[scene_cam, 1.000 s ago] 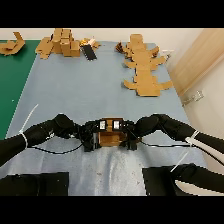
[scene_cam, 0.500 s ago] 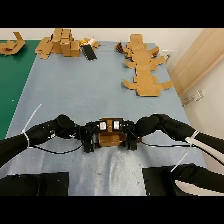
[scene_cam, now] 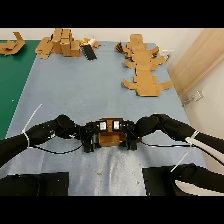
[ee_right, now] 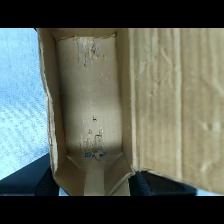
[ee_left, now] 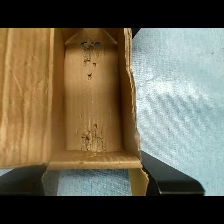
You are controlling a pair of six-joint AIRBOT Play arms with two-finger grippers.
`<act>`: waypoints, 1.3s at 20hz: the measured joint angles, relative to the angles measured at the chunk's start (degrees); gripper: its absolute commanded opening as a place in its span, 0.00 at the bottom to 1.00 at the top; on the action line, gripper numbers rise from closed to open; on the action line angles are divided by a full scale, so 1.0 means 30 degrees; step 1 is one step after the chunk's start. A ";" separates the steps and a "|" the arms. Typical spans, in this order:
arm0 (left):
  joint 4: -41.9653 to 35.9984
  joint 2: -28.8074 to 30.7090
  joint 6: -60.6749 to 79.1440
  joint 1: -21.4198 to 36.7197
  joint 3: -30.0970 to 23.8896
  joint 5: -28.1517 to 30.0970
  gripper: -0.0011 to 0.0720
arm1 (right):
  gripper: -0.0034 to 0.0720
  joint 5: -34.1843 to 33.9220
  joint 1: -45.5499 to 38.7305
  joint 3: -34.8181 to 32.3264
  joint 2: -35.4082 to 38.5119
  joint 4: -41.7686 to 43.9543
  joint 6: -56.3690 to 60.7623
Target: Fold the box.
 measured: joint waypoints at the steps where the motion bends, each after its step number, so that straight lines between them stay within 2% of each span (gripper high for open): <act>1: 0.0000 -0.0007 0.0007 0.0000 0.0000 0.0000 0.70 | 0.71 -0.0007 0.0000 0.0000 -0.0007 0.0000 0.0000; 9: 0.0000 0.0000 0.0007 0.0000 0.0000 0.0007 0.70 | 0.71 0.0000 0.0000 0.0000 0.0000 -0.0073 -0.0007; 11: 0.0000 0.0000 0.0015 0.0000 0.0000 0.0007 0.70 | 0.85 0.0000 0.0000 0.0000 0.0007 -0.0153 -0.0015; 14: 0.0000 -0.0007 0.0022 0.0000 0.0000 0.0029 0.70 | 0.86 -0.0036 0.0007 0.0051 0.0036 -0.0284 -0.0022; 15: 0.0000 -0.0007 0.0022 0.0000 0.0000 0.0029 0.70 | 1.00 -0.0029 0.0007 0.0073 0.0036 -0.0299 -0.0015; 18: -0.0007 -0.0007 0.0022 0.0000 0.0000 0.0029 0.70 | 1.00 -0.0459 -0.0036 0.0109 0.0182 -0.0597 0.0138; 23: -0.0007 -0.0007 0.0022 0.0000 0.0000 0.0015 0.70 | 1.00 -0.2076 -0.1246 0.0634 0.1311 -0.2484 0.2674; 26: -0.0007 -0.0007 0.0022 0.0000 0.0000 0.0007 0.70 | 0.99 -0.4488 -0.2251 0.1311 0.2943 -0.3563 0.4816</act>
